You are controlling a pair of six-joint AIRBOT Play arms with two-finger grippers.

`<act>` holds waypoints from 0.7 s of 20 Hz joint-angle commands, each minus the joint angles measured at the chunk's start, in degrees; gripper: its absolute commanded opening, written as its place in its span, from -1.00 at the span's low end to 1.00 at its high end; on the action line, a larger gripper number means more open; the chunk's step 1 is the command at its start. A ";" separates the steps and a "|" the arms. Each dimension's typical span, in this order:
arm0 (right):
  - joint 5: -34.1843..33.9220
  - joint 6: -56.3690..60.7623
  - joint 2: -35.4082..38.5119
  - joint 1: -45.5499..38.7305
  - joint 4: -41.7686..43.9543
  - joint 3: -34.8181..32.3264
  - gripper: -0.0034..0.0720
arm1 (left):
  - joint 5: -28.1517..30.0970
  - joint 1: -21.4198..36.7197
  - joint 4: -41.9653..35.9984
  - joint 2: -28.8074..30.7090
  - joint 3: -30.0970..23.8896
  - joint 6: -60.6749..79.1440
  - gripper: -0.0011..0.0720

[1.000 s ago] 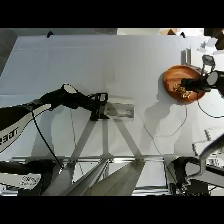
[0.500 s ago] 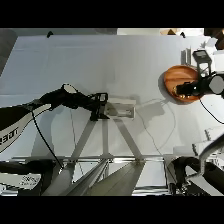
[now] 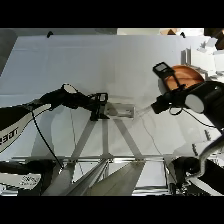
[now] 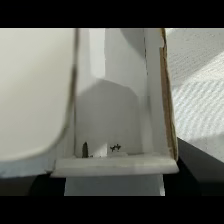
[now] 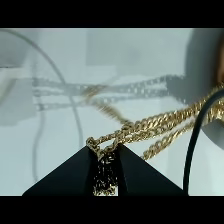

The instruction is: Fold the box and place the chain.

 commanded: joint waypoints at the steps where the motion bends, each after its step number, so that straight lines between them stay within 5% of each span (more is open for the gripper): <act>1: -5.66 0.04 -0.44 6.56 2.84 -0.02 -0.88 | 0.02 0.04 0.02 0.02 0.00 0.02 0.10; 14: -29.92 -7.48 -7.02 10.05 28.55 0.00 -0.89 | 0.02 0.04 0.02 0.02 0.00 0.00 0.10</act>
